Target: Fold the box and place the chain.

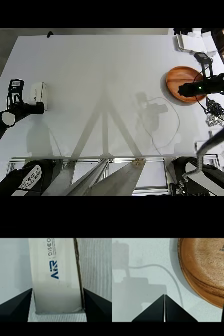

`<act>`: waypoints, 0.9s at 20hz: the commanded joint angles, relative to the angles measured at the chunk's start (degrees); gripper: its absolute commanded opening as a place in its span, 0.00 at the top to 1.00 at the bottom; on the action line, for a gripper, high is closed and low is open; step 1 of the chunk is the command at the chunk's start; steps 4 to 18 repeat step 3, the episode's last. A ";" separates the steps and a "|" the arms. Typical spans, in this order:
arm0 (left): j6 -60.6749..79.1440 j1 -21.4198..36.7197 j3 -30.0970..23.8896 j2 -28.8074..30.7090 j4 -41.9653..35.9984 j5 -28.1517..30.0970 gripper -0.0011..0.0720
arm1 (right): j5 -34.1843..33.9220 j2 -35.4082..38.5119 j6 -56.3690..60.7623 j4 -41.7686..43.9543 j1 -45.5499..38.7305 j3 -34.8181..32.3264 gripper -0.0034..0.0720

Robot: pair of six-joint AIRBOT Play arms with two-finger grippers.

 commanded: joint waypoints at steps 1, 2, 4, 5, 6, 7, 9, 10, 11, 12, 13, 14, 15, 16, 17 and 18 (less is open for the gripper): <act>-0.17 0.04 -0.15 3.30 0.42 -0.74 0.01 | 0.02 0.04 0.00 0.02 -0.02 0.02 0.93; -0.15 0.07 -0.15 5.70 0.42 -1.29 0.02 | 0.02 0.04 0.00 0.02 -0.02 0.02 0.93; -0.17 0.07 -0.15 8.35 0.42 -1.92 0.02 | 0.02 0.02 0.00 0.02 -0.02 0.02 0.93; -0.17 0.07 -0.15 8.35 0.42 -1.92 0.02 | 0.02 0.02 0.00 0.02 -0.02 0.02 0.93; -0.17 0.07 -0.15 8.35 0.42 -1.92 0.02 | 0.02 0.02 0.00 0.02 -0.02 0.02 0.93; -0.17 0.07 -0.15 8.35 0.42 -1.92 0.02 | 0.02 0.02 0.00 0.02 -0.02 0.02 0.93; -0.17 0.07 -0.15 8.35 0.42 -1.92 0.02 | 0.02 0.02 0.00 0.02 -0.02 0.02 0.93; -0.17 0.07 -0.15 8.35 0.42 -1.92 0.02 | 0.02 0.02 0.00 0.02 -0.02 0.02 0.93; -0.17 0.07 -0.15 8.35 0.42 -1.92 0.02 | 0.02 0.02 0.00 0.02 -0.02 0.02 0.93; -0.17 0.07 -0.15 8.35 0.42 -1.92 0.02 | 0.02 0.02 0.00 0.02 -0.02 0.02 0.93; -0.17 0.07 -0.15 8.35 0.42 -1.92 0.02 | 0.02 0.02 0.00 0.02 -0.02 0.02 0.93; -0.17 0.07 -0.15 8.35 0.42 -1.92 0.02 | 0.02 0.02 0.00 0.02 -0.02 0.02 0.93; -0.17 0.07 -0.15 8.35 0.42 -1.92 0.02 | 0.02 0.02 0.00 0.02 -0.02 0.02 0.93; -0.17 0.07 -0.15 8.35 0.42 -1.92 0.02 | 0.02 0.02 0.00 0.02 -0.02 0.02 0.93; -0.17 0.07 -0.15 8.35 0.42 -1.92 0.02 | 0.02 0.02 0.00 0.02 -0.02 0.02 0.93; -0.17 0.07 -0.15 8.35 0.42 -1.92 0.02 | 0.02 0.02 0.00 0.02 -0.02 0.02 0.93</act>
